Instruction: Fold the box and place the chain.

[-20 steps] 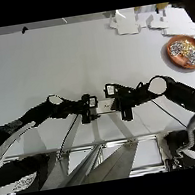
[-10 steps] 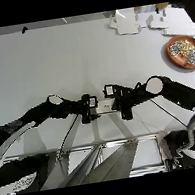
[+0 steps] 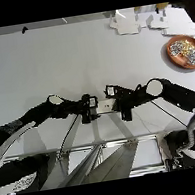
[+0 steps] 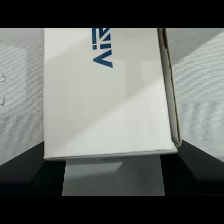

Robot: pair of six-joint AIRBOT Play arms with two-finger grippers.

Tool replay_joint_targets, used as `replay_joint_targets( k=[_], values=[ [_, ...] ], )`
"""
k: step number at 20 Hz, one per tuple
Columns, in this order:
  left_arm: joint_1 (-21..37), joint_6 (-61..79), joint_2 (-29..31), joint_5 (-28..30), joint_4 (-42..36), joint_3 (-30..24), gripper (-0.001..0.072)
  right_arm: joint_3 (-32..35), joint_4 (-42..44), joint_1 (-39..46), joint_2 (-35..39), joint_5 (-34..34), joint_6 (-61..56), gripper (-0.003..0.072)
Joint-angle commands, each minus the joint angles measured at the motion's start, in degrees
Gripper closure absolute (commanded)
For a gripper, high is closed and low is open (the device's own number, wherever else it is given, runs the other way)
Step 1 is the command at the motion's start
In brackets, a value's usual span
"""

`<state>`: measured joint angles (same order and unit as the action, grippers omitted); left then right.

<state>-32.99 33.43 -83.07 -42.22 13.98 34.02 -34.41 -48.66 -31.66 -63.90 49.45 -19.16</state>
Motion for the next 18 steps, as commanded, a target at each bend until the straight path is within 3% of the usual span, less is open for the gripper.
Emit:
replay_joint_targets(
  k=[1, 12, 15, 18],
  values=[
    [0.04, -0.09, 0.04, 0.0, -0.02, 0.0, 0.0499, 2.03, -0.68, -0.07, -0.04, 0.63, 0.15, 0.0675],
    [0.04, -0.09, 0.04, 0.0, -0.02, 0.0, 0.0499, 2.08, -0.24, 0.0, 0.85, 0.46, -0.59, 0.0675],
    [0.04, -0.09, 0.04, 0.0, -0.02, 0.0, 0.0499, 1.92, 0.0, 0.83, 5.22, 0.92, -2.05, 0.0674],
    [0.04, -0.09, 0.04, 0.0, -0.02, 0.0, 0.0499, 1.64, -1.66, 5.84, 12.48, 6.1, -6.95, 0.0674]
  ],
)
